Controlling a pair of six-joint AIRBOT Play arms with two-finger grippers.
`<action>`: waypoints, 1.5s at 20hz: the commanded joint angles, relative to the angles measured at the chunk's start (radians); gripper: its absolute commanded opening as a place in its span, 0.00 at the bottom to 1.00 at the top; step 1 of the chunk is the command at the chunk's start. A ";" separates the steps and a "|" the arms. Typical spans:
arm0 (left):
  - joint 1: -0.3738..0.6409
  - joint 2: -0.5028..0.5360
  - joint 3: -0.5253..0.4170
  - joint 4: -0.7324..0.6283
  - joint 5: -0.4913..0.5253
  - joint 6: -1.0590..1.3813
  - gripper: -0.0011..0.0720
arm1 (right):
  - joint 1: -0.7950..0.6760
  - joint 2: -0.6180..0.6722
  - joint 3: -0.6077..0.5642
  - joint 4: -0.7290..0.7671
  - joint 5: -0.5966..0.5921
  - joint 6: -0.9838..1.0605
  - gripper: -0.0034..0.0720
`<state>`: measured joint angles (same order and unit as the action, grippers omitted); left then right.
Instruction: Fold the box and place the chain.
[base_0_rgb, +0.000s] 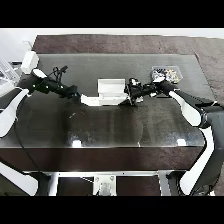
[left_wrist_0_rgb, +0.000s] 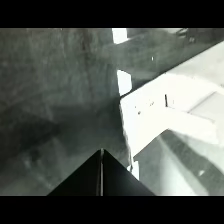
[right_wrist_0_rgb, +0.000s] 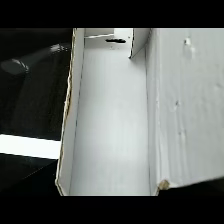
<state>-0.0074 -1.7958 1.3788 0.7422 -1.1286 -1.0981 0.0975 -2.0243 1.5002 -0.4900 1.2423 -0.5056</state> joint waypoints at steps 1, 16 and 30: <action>-0.011 -0.022 0.000 -0.050 -0.002 -0.001 0.04 | 0.000 0.001 0.000 0.000 0.000 0.000 0.73; -0.092 -0.069 0.000 -0.166 0.039 -0.001 0.04 | 0.000 0.001 0.000 0.000 0.000 0.000 0.73; -0.125 -0.035 0.068 -0.241 -0.006 -0.002 0.52 | 0.000 0.001 0.000 0.000 0.000 0.000 0.73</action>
<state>-0.1310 -1.8454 1.4418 0.5114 -1.1267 -1.1004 0.0975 -2.0243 1.5002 -0.4896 1.2423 -0.5056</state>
